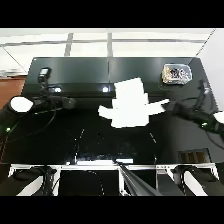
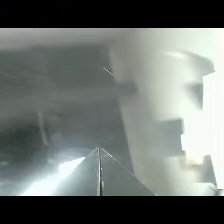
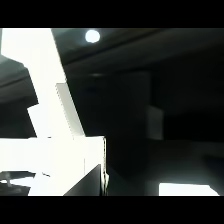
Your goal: Fold the box and place the chain.
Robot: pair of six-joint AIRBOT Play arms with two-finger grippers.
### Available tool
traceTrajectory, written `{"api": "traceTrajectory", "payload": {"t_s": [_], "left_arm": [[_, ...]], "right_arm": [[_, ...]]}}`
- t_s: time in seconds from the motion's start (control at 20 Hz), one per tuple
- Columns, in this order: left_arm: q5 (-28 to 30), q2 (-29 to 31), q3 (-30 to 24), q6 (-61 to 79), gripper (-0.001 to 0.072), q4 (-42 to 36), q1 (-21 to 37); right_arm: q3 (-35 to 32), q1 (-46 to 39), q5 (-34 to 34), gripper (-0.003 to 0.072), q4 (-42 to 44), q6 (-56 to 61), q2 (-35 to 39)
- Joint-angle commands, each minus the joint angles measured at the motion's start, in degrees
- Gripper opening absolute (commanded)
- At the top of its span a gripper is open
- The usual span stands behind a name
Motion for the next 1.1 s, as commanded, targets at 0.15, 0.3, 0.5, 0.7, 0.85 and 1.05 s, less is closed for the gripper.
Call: {"api": "traceTrajectory", "payload": {"t_s": [0.15,0.3,0.5,0.7,0.85,1.05], "left_arm": [[-4.81,-12.87,7.67,-0.02,0.0708,-7.28,-4.37],[-14.99,-22.27,15.13,0.76,0.0708,-9.92,-3.45],[-28.65,-35.10,21.68,12.26,0.0708,-21.99,-0.68],[-34.21,-40.92,23.78,18.91,0.0708,-26.99,1.60],[-42.82,-42.60,24.61,30.56,0.0679,-28.46,1.01],[-44.63,-42.69,24.83,39.21,0.0290,-27.02,0.07]], "right_arm": [[-5.62,23.87,-21.16,0.0017,6.58,0.37,2.47],[-5.62,26.27,-19.74,0.0017,6.43,0.35,2.40],[-5.62,27.63,-19.02,0.0017,6.43,0.35,2.40],[-5.62,27.63,-18.75,0.0017,6.56,0.35,2.40],[-5.62,27.63,-18.75,0.0017,6.67,0.35,2.40],[-5.62,27.63,-18.75,0.0017,6.67,0.35,2.40]]}}
